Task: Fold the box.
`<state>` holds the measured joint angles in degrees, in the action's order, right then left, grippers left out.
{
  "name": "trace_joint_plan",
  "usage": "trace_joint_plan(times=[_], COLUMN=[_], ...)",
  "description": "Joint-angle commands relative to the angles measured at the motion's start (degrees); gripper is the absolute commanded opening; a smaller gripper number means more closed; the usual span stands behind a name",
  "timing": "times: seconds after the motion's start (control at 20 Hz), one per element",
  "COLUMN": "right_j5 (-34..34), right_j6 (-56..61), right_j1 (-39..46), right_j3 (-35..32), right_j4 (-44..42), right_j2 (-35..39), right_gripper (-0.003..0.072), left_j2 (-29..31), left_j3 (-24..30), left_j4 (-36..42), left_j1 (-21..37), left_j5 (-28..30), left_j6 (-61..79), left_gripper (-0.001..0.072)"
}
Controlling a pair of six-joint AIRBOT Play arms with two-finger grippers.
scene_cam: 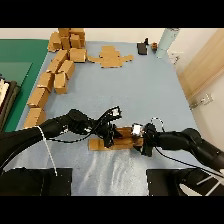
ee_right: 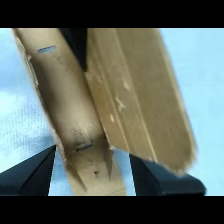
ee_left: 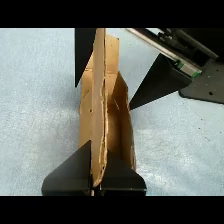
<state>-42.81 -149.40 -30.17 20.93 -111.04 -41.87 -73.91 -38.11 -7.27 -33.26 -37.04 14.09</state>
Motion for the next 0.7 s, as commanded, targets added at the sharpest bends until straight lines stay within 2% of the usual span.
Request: trace_joint_plan(times=[0.0,0.25,0.4,0.65], right_j5=[-5.46,-3.17,-0.98,-1.29], right_j6=[-14.27,-16.81,-12.02,-10.69], right_j1=[3.87,3.80,3.80,3.80], right_j3=[2.71,2.69,2.69,2.69], right_j4=[-8.46,-10.32,-9.99,-8.68], right_j2=[-6.75,-11.17,-11.32,-11.26], right_gripper=[0.0714,0.0713,0.0709,0.0707], left_j2=[-0.04,-0.04,-0.04,-0.04], left_j3=[-0.02,-0.02,-0.02,-0.02], left_j4=[0.00,0.00,0.00,0.00], left_j1=[0.02,0.02,0.02,0.02], left_j5=[0.00,0.00,0.02,0.00], left_j6=[0.00,0.02,0.02,0.02], left_gripper=[0.0010,0.0010,0.0010,0.0010])
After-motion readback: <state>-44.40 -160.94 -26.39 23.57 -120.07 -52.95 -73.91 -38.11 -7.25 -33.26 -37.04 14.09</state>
